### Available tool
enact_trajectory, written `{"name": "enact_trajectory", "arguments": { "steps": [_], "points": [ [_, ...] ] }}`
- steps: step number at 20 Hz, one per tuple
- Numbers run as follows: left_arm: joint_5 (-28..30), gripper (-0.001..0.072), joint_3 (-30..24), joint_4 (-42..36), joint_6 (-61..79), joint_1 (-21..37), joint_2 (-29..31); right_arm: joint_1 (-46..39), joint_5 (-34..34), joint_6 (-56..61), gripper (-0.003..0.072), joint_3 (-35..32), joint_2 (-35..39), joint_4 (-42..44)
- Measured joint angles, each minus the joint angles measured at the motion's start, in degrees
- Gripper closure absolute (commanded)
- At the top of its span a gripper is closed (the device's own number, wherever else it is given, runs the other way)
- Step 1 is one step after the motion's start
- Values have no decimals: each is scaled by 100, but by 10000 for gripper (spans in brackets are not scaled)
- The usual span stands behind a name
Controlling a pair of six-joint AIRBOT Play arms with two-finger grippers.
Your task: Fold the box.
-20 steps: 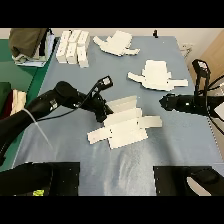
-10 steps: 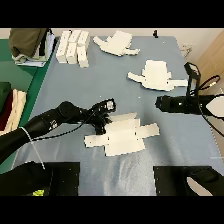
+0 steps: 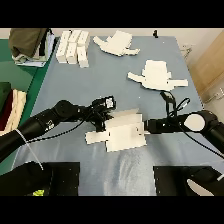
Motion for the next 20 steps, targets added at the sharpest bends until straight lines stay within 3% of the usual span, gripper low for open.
{"name": "enact_trajectory", "arguments": {
  "steps": [7,20],
  "points": [
    [-210,696,-39,13,125,-7,116,70,-590,168,683,-361,-369,-232],
    [782,695,-566,-192,326,-905,122,83,-804,337,683,-400,-424,-192]
  ]
}}
